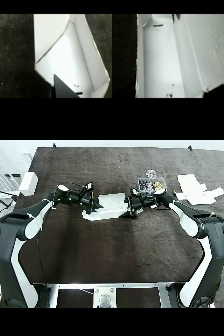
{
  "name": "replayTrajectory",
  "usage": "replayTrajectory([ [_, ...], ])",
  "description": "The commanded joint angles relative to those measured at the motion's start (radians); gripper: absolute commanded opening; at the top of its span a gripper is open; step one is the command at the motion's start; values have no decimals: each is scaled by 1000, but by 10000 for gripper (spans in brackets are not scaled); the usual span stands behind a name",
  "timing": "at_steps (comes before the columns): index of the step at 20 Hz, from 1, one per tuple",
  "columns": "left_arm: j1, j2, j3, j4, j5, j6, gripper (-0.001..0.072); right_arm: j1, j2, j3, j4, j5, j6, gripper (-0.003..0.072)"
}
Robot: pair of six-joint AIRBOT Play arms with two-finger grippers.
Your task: Fold the box and place the chain.
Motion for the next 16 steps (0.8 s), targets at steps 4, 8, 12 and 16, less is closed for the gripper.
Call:
replayTrajectory([
  [4, 0, -1, 0, 3, 52, 2, 19, 2, -1, 2, 0, 3, 3, 697],
  [8, 0, -1, 0, 3, 105, 34, 19, 2, -1, 2, 0, 3, 3, 697],
  [12, 0, -1, 0, -7, 91, 47, 20, 2, -1, 2, 0, -2, 11, 697],
  [16, 0, -1, 0, -44, 63, 47, 20, 2, -26, 2, -3, -47, 14, 697],
])
